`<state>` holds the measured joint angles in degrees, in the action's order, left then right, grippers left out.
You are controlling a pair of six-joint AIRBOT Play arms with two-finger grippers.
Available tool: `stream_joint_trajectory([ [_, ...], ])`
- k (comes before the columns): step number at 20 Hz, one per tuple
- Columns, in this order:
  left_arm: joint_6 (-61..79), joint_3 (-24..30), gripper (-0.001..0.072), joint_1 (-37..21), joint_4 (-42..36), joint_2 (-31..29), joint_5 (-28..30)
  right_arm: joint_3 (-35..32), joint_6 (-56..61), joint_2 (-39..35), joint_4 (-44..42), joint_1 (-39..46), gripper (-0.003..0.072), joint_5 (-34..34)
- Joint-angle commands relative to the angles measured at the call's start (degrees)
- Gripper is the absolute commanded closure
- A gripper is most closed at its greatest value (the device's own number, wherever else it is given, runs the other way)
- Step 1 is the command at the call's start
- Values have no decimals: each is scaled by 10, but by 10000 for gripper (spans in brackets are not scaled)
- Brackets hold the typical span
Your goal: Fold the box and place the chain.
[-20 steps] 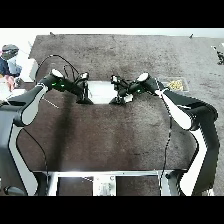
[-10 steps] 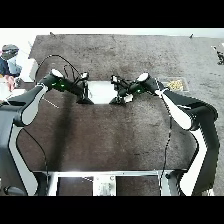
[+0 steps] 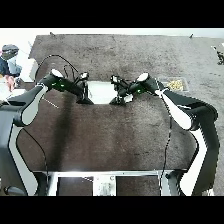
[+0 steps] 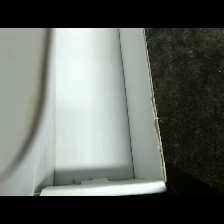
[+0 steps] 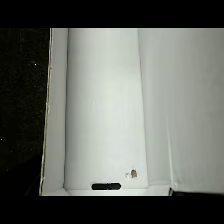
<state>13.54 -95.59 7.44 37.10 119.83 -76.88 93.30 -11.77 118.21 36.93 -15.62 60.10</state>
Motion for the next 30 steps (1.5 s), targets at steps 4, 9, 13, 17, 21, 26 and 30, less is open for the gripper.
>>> stream_joint_trajectory([
  [4,0,0,366,0,-4,-1,11,0,0,0,0,0,213,-1],
  [9,0,0,366,0,-4,-1,13,0,0,0,0,0,213,-1],
  [13,0,0,366,0,-4,-1,12,0,0,0,0,0,213,-1],
  [17,0,0,365,0,-5,-1,13,0,0,0,0,0,213,-1],
  [21,0,0,366,0,-5,-1,13,0,0,0,-1,0,213,-1],
  [26,0,0,365,0,-5,-1,13,0,-4,0,5,0,-34,-20],
  [30,0,0,365,0,-5,-1,13,0,-4,-3,44,0,-34,-19],
])
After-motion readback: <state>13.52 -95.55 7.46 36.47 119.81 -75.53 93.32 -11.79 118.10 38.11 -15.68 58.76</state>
